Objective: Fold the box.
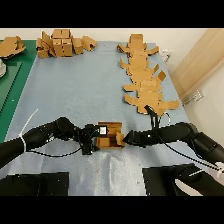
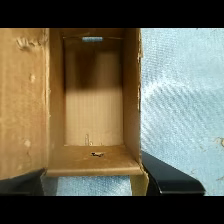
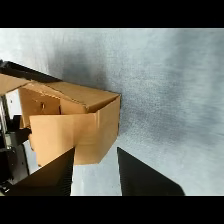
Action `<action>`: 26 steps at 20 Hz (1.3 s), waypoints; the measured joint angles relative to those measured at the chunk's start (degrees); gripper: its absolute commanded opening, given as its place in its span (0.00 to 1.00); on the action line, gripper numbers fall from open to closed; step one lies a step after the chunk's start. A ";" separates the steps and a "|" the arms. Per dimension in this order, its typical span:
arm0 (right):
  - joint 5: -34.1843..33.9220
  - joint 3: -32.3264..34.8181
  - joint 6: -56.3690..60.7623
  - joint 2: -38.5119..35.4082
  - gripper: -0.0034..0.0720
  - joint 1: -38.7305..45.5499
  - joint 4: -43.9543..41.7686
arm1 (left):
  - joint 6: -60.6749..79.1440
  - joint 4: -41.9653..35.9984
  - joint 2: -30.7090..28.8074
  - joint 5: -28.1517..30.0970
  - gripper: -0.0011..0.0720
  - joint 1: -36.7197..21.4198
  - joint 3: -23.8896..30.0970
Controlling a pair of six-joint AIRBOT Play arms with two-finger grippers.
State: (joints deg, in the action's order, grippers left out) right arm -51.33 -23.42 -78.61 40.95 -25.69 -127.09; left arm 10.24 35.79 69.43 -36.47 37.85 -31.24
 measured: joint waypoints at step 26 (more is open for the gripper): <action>-17.51 -31.65 42.82 36.17 0.45 -25.97 38.95 | 0.00 0.00 0.00 0.00 0.72 0.00 0.00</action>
State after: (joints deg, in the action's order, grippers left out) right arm -68.84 -55.07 -35.79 77.12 -51.66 -88.14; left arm 10.24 35.79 69.43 -36.47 37.85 -31.24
